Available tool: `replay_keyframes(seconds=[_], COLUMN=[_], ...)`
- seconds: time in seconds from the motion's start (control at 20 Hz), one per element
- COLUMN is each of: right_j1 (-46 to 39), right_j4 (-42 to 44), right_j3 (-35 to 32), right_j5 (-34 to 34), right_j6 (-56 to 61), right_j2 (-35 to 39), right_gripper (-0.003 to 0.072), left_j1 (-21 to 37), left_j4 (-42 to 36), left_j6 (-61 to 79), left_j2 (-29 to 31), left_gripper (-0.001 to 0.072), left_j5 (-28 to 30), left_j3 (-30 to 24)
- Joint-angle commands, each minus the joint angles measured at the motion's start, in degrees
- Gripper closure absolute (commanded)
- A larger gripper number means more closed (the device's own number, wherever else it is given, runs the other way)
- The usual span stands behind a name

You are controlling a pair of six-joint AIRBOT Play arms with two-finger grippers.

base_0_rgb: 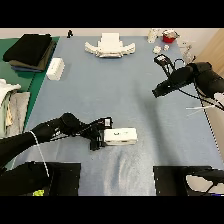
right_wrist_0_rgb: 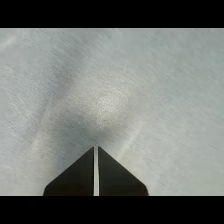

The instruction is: Fold the box.

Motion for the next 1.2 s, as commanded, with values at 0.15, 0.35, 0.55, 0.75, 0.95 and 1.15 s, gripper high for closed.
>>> replay_keyframes(seconds=[0.15,0.35,0.55,0.75,0.95,1.15], right_j1=[-0.11,-0.11,-0.11,-0.11,-0.11,-0.11], right_j4=[-1.09,-1.09,-1.09,-1.09,-1.09,-1.09], right_j3=[0.24,0.26,0.26,0.24,0.26,0.26], right_j5=[-0.74,-0.74,-0.74,-0.74,-0.74,-0.74], right_j6=[0.83,0.81,0.83,0.81,0.81,0.81], right_j2=[-0.26,-0.26,-0.26,-0.26,-0.26,-0.26], right_gripper=[0.0648,0.0648,0.0648,0.0648,0.0648,0.0648], left_j1=[1.44,11.72,28.17,43.10,49.86,50.07], left_j4=[1.64,14.23,30.53,31.01,31.04,31.01], left_j6=[-12.92,-36.54,-53.70,-54.31,-52.74,-52.74], left_j2=[7.30,17.16,23.56,22.75,19.04,11.19], left_gripper=[0.0212,0.0212,0.0211,0.0211,0.0211,0.0211], left_j5=[0.02,-2.40,-4.42,-3.65,2.19,9.90], left_j3=[0.07,0.07,0.07,0.07,0.09,2.64])
